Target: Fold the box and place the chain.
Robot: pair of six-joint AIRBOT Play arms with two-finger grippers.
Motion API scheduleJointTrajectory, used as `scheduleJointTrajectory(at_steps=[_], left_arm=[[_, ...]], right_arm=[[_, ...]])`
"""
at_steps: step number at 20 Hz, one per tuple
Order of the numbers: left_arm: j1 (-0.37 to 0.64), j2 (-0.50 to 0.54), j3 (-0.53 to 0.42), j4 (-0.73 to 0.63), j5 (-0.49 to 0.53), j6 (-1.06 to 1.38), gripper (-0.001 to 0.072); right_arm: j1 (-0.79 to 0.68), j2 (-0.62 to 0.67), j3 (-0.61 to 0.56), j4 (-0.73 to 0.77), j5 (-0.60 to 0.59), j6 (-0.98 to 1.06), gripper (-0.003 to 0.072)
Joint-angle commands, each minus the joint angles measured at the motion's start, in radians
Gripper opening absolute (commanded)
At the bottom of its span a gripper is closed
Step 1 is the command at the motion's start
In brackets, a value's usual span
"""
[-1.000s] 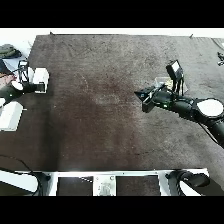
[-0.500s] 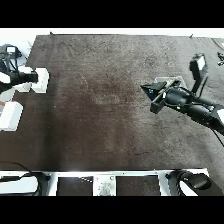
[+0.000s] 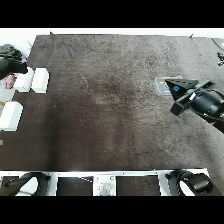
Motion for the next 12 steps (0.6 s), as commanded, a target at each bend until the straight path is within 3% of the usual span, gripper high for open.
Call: scheduleJointTrajectory(at_steps=[1,4,8,10,12], left_arm=[[-0.012,0.240,-0.224,-0.343,0.026,0.381,0.0005],[-0.012,0.496,-0.456,-0.651,0.018,0.685,0.0005],[-0.012,0.794,-0.693,-0.661,0.053,0.640,0.0004],[-0.012,0.883,-0.759,-0.659,0.045,0.632,0.0005],[-0.012,0.919,-0.798,-0.654,0.025,0.631,0.0006]], right_arm=[[0.000,0.073,-0.004,-0.195,-0.018,0.137,-0.0012],[0.000,0.120,-0.057,-0.241,-0.028,0.137,-0.0013],[0.000,0.230,-0.239,-0.240,-0.182,0.142,-0.0014],[-0.003,0.301,-0.327,-0.268,-0.269,0.162,-0.0014],[-0.021,0.348,-0.412,-0.306,-0.271,0.163,-0.0013]])
